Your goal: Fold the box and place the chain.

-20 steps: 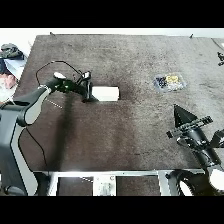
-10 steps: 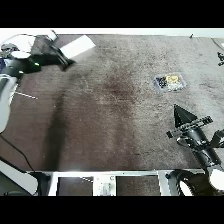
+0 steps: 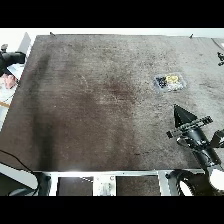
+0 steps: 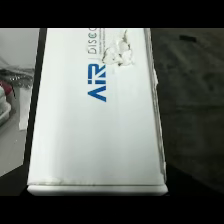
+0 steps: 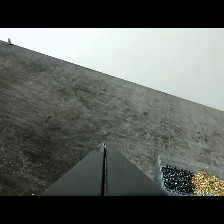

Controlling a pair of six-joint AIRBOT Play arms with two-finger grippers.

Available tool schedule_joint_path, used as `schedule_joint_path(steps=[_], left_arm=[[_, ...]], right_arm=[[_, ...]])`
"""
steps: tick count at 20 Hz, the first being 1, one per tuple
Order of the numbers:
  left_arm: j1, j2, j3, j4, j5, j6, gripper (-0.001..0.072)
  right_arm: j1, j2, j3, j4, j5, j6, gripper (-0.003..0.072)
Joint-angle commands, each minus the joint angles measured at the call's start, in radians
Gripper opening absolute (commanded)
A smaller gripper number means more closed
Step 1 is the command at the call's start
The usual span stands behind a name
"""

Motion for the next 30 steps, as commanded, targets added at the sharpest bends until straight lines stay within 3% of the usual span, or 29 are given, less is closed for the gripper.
schedule_joint_path(steps=[1, 9, 19, 20, 21, 25, 30], left_arm=[[0.023, -0.065, -0.001, 0.046, 0.027, -0.037, 0.0010], [0.022, -0.196, -0.001, 0.048, 0.051, -0.009, 0.0010], [0.022, -0.265, 0.000, 0.003, 0.065, 0.077, 0.0013], [0.022, -0.265, 0.000, 0.003, 0.078, 0.077, 0.0214], [0.022, -0.264, 0.000, 0.003, 0.090, 0.077, 0.0684], [0.022, -0.252, 0.011, 0.003, 0.068, 0.063, 0.0720], [0.022, -0.233, 0.089, 0.004, -0.090, -0.038, 0.0720]], right_arm=[[0.000, 0.001, -0.001, 0.000, 0.000, 0.000, -0.0014], [0.000, 0.001, -0.001, 0.000, 0.000, 0.000, -0.0014], [0.000, 0.001, -0.001, 0.000, 0.000, 0.000, -0.0014], [0.000, 0.001, -0.001, 0.000, 0.000, 0.000, -0.0015], [0.000, 0.001, -0.001, 0.000, 0.000, 0.000, -0.0014], [0.000, 0.001, -0.001, 0.000, 0.000, 0.000, -0.0014], [0.000, 0.001, -0.001, 0.000, 0.000, 0.000, -0.0014]])
